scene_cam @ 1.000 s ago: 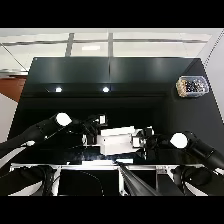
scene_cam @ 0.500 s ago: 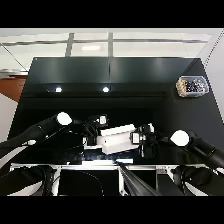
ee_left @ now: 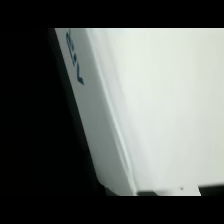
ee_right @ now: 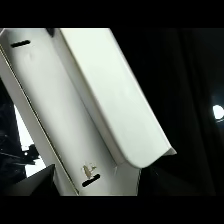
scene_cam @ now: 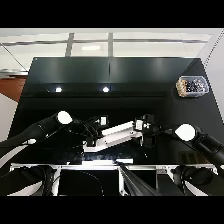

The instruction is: Fold the box and place the chain.

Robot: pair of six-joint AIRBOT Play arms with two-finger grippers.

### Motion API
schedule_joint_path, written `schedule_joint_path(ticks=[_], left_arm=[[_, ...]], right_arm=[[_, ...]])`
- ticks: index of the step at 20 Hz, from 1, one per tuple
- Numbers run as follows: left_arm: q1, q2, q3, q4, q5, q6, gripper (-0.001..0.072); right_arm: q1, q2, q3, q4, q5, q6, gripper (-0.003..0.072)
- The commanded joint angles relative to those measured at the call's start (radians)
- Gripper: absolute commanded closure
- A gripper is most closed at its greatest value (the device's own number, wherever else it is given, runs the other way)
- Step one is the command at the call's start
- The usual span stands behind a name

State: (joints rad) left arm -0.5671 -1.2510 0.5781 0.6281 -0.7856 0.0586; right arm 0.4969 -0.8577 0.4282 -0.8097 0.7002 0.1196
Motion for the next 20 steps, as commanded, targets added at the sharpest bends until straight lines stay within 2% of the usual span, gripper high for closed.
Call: schedule_joint_path(ticks=[1, 6, 13, 17, 20], left_arm=[[0.000, 0.000, 0.002, 0.009, 0.000, 0.001, 0.0679], [0.000, 0.000, 0.002, 0.109, 0.029, 0.001, 0.0680], [0.000, 0.000, 0.006, 0.116, 0.046, 0.002, 0.0679], [0.000, 0.000, 0.006, 0.116, 0.046, 0.002, 0.0679], [0.000, 0.000, 0.006, 0.116, 0.045, 0.001, 0.0679]], right_arm=[[-0.005, -0.001, 0.004, 0.032, -0.020, 0.003, -0.0019], [-0.005, -0.032, 0.003, 0.079, 0.009, -0.027, -0.0019], [-0.004, -0.045, -0.002, 0.087, 0.055, -0.057, -0.0018], [-0.004, -0.065, -0.002, 0.231, 0.062, -0.146, -0.0018], [-0.004, -0.126, -0.002, 0.231, 0.116, -0.163, -0.0018]])
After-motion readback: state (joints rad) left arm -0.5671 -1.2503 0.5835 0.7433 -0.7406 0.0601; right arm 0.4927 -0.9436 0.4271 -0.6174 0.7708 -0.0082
